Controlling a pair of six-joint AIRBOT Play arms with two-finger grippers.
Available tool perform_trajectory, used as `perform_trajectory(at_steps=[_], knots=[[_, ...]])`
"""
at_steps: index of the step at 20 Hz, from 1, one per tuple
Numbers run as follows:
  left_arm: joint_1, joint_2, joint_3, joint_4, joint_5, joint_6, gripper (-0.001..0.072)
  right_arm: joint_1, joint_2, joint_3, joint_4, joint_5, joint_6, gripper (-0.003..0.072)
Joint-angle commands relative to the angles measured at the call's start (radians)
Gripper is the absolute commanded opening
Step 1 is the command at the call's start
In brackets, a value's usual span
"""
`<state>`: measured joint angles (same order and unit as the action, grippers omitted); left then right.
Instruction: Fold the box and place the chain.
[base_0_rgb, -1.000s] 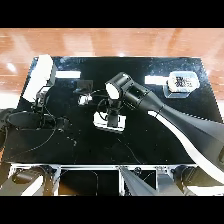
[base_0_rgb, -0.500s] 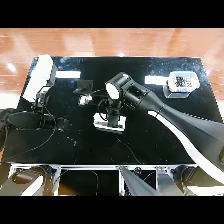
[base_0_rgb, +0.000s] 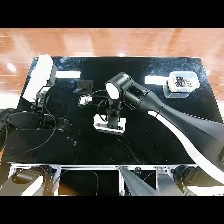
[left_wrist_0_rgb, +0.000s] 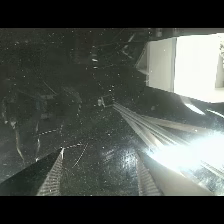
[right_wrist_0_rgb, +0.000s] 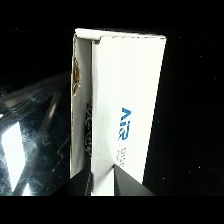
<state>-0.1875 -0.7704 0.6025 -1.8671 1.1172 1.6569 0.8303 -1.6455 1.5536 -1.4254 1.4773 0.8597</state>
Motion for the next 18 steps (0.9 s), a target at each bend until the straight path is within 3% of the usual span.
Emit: perform_trajectory(at_steps=[1,18], knots=[[0.0,0.0,0.0,0.0,0.0,0.0,0.0553,0.001,-0.001,0.0,0.003,0.0,0.001,0.0156],[0.0,0.0,0.0,0.0,0.0,0.0,0.0553,0.028,-0.001,-0.049,-0.008,0.016,0.073,0.0157]])
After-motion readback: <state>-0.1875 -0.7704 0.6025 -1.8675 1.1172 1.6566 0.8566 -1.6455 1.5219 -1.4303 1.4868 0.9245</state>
